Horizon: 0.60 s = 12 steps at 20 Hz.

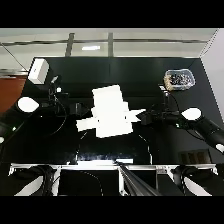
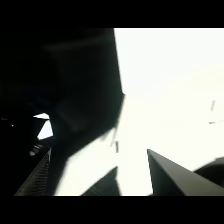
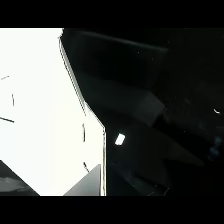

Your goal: Fold the box and place the chain.

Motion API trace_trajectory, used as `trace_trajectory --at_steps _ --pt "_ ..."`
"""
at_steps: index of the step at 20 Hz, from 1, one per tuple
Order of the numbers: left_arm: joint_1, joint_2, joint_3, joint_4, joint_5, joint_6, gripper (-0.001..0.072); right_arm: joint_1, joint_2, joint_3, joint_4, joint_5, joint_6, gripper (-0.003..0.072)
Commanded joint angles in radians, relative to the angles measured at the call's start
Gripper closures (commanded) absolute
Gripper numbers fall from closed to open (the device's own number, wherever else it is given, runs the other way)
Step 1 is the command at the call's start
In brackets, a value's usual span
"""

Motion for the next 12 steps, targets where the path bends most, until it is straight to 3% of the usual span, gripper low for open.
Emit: trace_trajectory --at_steps 1,5,10,12 --pt "0.068 -0.141 0.021 -0.317 -0.072 0.297 0.0005 0.007 0.001 -0.003 0.001 0.006 0.014 0.0672" --pt "0.009 -0.338 0.148 -0.316 -0.160 0.459 0.0005 0.007 0.001 -0.003 0.000 0.017 0.014 0.0672" --pt "0.005 -0.535 0.292 -0.314 -0.434 0.667 0.0010 0.007 0.001 -0.003 -0.003 0.044 0.014 0.0672" --pt "0.005 -0.581 0.330 -0.317 -0.479 0.721 0.0053 0.007 0.001 -0.003 -0.003 0.051 0.014 0.0672"
